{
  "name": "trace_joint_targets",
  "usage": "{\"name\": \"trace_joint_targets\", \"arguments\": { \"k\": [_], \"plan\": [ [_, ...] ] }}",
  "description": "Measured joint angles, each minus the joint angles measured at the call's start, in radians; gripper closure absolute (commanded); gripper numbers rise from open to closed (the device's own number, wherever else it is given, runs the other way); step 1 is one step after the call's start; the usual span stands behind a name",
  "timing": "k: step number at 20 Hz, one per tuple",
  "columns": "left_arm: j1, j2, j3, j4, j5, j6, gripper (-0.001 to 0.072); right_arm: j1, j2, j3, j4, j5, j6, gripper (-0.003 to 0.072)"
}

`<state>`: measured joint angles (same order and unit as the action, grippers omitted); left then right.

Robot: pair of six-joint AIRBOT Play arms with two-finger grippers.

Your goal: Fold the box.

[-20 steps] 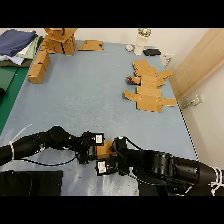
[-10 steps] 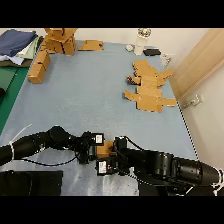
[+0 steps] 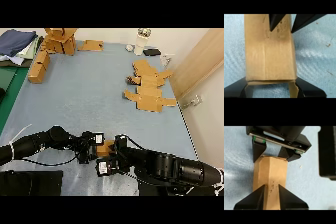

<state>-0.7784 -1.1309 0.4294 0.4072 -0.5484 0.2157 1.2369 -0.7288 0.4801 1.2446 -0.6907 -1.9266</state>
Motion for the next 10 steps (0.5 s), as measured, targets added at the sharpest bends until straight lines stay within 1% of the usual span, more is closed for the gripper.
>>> {"name": "trace_joint_targets", "arguments": {
  "k": [10],
  "plan": [
    [0.0,0.0,0.0,0.001,-0.003,0.001,0.0246,-0.001,0.02,0.002,-0.008,0.006,0.0,0.0421]
  ]
}}
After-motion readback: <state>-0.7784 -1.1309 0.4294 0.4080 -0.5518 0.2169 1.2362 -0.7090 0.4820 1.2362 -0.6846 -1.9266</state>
